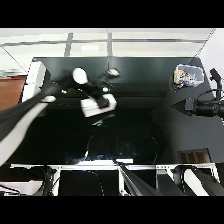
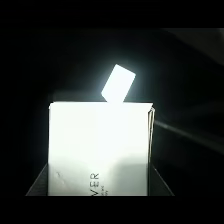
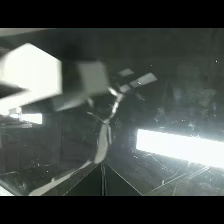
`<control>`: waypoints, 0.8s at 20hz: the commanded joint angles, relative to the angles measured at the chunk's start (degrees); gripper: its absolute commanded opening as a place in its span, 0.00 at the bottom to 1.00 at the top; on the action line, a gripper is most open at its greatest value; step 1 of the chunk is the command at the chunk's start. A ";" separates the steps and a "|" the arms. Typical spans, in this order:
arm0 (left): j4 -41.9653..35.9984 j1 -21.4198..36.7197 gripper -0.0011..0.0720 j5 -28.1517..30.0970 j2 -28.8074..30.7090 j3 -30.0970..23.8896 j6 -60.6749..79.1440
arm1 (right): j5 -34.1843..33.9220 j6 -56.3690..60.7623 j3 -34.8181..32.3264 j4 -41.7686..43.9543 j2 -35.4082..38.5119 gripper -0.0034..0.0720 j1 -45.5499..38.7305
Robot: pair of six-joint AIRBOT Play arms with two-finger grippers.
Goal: Fold the box and place the chain.
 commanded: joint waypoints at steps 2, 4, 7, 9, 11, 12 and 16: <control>7.08 19.85 0.37 -11.67 7.74 -7.82 -17.22 | -0.09 -0.37 0.04 -2.01 0.07 0.07 -0.04; 7.04 30.12 0.37 -16.20 11.02 -14.40 -18.27 | -0.02 -0.22 0.04 -2.78 0.07 0.07 -0.04; 9.09 43.12 0.37 -19.45 16.20 -21.70 -18.25 | -0.55 -0.24 0.04 -3.23 0.07 0.07 -0.02; 10.91 50.58 0.37 -18.91 19.06 -23.30 -18.29 | -1.31 -0.24 0.04 -3.23 0.07 0.07 -0.02; 12.55 56.68 0.37 -16.33 21.27 -23.28 -18.45 | -1.77 -0.24 0.04 -3.23 0.07 0.07 -0.02; 12.68 59.14 0.37 -13.79 22.12 -23.28 -18.43 | -1.92 -0.24 0.04 -3.23 0.07 0.07 0.00; 7.26 62.29 0.40 -3.37 22.67 -23.30 -12.74 | -3.02 -0.15 0.04 -3.17 0.07 0.07 0.00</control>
